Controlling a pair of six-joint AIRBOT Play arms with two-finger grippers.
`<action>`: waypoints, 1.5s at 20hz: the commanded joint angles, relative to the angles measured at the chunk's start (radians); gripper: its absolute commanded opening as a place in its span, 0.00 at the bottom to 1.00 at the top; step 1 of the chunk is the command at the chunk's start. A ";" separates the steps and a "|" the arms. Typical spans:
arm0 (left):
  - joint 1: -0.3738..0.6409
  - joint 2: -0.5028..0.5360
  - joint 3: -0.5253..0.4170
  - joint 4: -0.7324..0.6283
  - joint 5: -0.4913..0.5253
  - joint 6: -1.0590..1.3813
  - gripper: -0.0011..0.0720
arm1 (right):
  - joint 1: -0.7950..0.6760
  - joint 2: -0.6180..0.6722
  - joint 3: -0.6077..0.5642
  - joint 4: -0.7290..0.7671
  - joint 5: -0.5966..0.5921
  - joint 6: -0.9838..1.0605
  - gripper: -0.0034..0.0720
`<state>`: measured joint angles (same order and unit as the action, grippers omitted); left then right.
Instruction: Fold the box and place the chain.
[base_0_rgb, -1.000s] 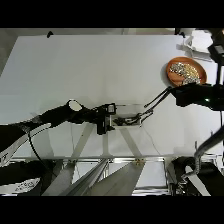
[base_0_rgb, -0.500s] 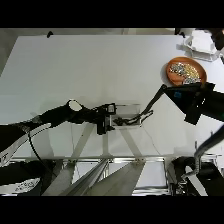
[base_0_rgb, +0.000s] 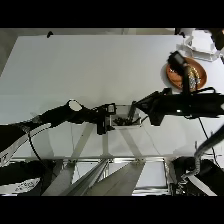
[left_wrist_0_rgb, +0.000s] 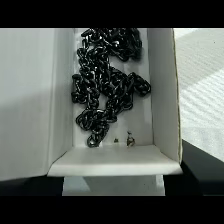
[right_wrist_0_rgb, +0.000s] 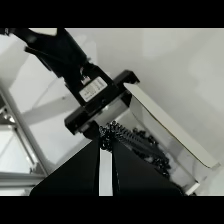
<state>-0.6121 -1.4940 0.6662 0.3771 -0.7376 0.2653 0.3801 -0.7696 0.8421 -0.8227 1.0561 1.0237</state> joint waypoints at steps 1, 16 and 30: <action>-0.001 0.000 0.000 0.000 0.000 0.000 0.58 | 0.051 -0.114 0.000 -0.058 -0.021 0.000 0.05; 0.000 0.000 0.000 0.000 0.000 0.000 0.58 | 0.051 -0.329 -0.008 -0.184 0.049 0.000 0.07; 0.000 0.000 0.000 0.000 0.000 0.000 0.58 | 0.045 -0.139 -0.007 -0.684 0.150 0.372 0.47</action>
<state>-0.6121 -1.4940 0.6662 0.3771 -0.7376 0.2653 0.4294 -0.9722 0.8341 -1.2385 1.1675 1.2442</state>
